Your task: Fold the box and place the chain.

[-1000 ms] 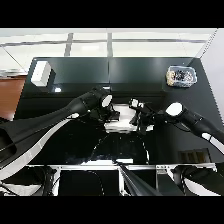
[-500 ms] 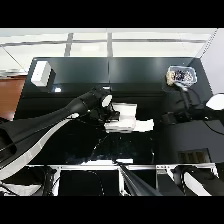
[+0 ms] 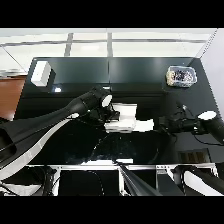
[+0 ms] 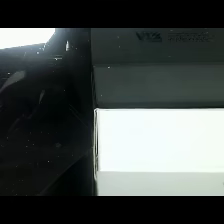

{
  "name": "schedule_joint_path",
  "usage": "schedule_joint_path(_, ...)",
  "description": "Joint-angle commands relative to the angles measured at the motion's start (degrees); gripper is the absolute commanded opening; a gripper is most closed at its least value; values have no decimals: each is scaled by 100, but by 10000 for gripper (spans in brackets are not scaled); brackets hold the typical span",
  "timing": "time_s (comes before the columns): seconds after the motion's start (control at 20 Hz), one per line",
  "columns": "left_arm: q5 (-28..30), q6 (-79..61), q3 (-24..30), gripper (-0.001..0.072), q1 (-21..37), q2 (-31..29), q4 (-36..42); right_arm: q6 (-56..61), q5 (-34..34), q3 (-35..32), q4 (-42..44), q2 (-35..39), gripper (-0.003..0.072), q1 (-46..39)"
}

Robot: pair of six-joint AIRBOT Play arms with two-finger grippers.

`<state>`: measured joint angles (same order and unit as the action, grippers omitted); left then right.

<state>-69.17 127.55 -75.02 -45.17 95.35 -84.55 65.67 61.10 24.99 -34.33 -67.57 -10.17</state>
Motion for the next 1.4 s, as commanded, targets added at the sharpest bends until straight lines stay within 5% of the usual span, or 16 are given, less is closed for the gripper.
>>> schedule_joint_path(0.0, -9, -2, -2, 24, -2, 2, -2, -527, -271, 17, 662, -426, 15, 542)
schedule_joint_path(0.35, -9, -2, -2, 24, -2, 2, -2, -1150, 470, 675, 671, -437, 22, 599)
schedule_joint_path(0.45, -9, -2, -2, 24, -2, 2, -2, -1147, 732, 852, 693, -437, 480, 601)
schedule_joint_path(0.5, -9, -2, -2, 24, -2, 2, 0, -1150, 874, 940, 761, -437, 501, 601)
schedule_joint_path(0.85, -9, 0, -2, 24, -2, 2, 0, -566, 975, 1506, 820, -437, 472, 1272)
schedule_joint_path(1.0, -7, -2, -2, 24, -2, 2, -2, 17, 946, 1814, 129, -437, 469, 1626)
schedule_joint_path(1.05, -7, -2, -2, 24, -2, 2, -2, 168, 935, 1886, -136, -437, 350, 1740)
schedule_joint_path(1.35, -9, -2, -2, 24, -2, 2, -2, 409, 839, 1958, -380, -437, 334, 1945)
